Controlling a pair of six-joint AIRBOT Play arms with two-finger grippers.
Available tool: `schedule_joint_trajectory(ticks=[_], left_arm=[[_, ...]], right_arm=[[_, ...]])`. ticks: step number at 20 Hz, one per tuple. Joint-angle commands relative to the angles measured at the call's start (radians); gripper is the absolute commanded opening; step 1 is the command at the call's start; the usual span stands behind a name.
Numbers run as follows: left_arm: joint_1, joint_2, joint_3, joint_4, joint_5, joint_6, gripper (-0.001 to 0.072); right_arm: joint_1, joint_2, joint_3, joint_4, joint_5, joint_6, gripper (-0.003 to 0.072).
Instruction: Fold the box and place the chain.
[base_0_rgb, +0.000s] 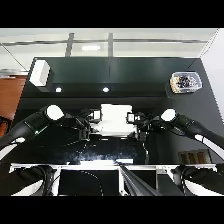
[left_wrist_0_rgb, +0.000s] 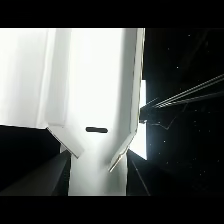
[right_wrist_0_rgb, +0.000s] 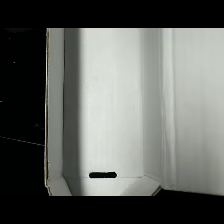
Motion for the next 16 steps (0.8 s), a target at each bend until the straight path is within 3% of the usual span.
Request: schedule_joint_trajectory(ticks=[1,11,14,16], left_arm=[[-0.002,-0.001,0.0,-0.024,0.0,0.005,0.0406],[-0.003,-0.001,0.0,0.009,0.048,0.005,0.0417],[-0.024,-0.005,0.0,0.036,0.056,0.005,0.0658],[-0.048,-0.007,0.0,0.052,0.086,0.005,0.0659]], right_arm=[[0.0,0.0,0.0,0.0,0.0,0.0,0.0236],[0.0,0.0,0.0,0.0,0.0,0.0,0.0236],[0.0,0.0,0.0,0.0,0.0,0.0,0.0236],[0.0,0.0,0.0,0.0,0.0,0.0,0.0235]])
